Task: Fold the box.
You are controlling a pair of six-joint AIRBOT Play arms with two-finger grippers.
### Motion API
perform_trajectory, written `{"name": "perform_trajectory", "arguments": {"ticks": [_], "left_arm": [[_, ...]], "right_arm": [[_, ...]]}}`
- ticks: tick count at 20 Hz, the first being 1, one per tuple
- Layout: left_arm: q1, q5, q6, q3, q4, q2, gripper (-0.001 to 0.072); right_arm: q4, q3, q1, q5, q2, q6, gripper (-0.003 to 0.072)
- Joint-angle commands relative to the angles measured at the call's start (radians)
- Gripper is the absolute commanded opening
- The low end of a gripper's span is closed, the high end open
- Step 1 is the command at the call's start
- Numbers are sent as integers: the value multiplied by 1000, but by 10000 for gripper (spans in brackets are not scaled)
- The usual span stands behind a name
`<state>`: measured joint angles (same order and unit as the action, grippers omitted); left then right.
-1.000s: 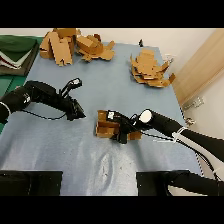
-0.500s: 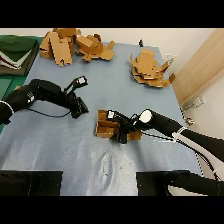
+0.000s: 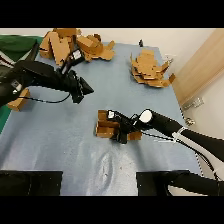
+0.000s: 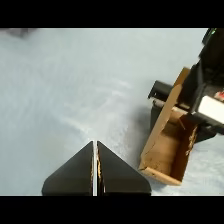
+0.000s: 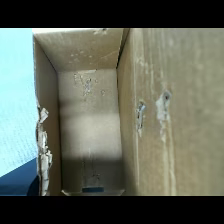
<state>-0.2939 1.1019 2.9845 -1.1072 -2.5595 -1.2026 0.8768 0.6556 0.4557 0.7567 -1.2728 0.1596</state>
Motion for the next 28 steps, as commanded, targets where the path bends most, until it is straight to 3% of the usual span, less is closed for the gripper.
{"name": "perform_trajectory", "arguments": {"ticks": [1,6,12,14,19,23,26,27,28], "left_arm": [[-2,73,0,-6,-6,99,53],[35,14,0,50,83,137,53],[77,-203,0,105,84,134,13],[77,-219,0,106,72,134,13],[25,-230,0,218,47,132,13],[-20,-446,0,332,126,97,14],[-23,-458,0,335,133,27,15],[-25,-455,0,335,131,10,42],[-31,-455,0,335,132,0,410]], "right_arm": [[2,0,1,3,1,0,586],[2,0,1,9,1,0,586],[2,0,1,14,1,0,586],[2,0,1,14,1,0,586],[3,0,1,14,1,0,586],[3,0,1,21,1,0,586],[3,0,1,22,1,0,585],[2,0,1,23,1,0,586],[2,0,1,23,1,0,586]]}}
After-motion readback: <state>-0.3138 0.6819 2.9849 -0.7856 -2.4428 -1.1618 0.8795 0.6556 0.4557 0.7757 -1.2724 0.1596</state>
